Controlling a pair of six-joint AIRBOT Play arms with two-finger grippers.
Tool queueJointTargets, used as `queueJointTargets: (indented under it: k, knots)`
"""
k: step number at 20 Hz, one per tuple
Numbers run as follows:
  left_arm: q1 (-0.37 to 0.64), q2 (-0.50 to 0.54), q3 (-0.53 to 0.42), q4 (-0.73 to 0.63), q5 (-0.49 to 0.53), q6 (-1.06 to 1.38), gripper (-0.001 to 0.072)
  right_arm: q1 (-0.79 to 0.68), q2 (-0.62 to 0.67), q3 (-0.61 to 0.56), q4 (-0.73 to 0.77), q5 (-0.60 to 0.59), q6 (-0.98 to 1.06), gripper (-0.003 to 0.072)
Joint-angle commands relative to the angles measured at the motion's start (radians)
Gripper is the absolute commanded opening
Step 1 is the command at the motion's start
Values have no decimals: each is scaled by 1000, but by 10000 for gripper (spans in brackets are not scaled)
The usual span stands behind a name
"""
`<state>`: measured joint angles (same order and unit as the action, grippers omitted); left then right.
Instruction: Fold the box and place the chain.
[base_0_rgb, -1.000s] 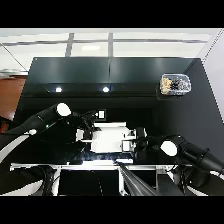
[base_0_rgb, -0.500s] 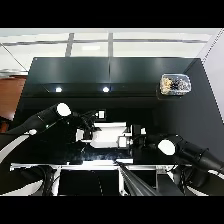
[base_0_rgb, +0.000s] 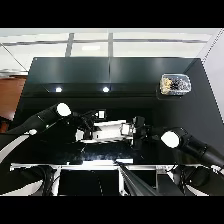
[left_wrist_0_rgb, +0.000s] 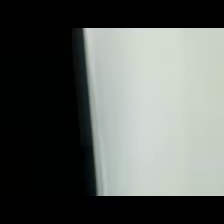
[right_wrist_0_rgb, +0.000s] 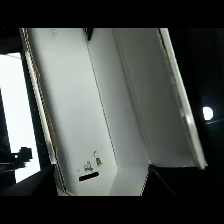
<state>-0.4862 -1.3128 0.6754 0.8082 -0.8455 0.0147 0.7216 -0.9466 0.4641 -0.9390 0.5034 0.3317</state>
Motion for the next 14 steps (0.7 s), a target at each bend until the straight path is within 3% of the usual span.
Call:
queueJointTargets:
  k: [1,8,14]
  knots:
    - [0,-1,1,1,-1,1,34,-5,2,28,1,20,1,698]
    - [0,-1,1,1,0,1,33,-110,0,29,90,39,-4,698]
    - [0,-1,1,1,-1,1,33,-140,-55,29,232,66,-203,698]
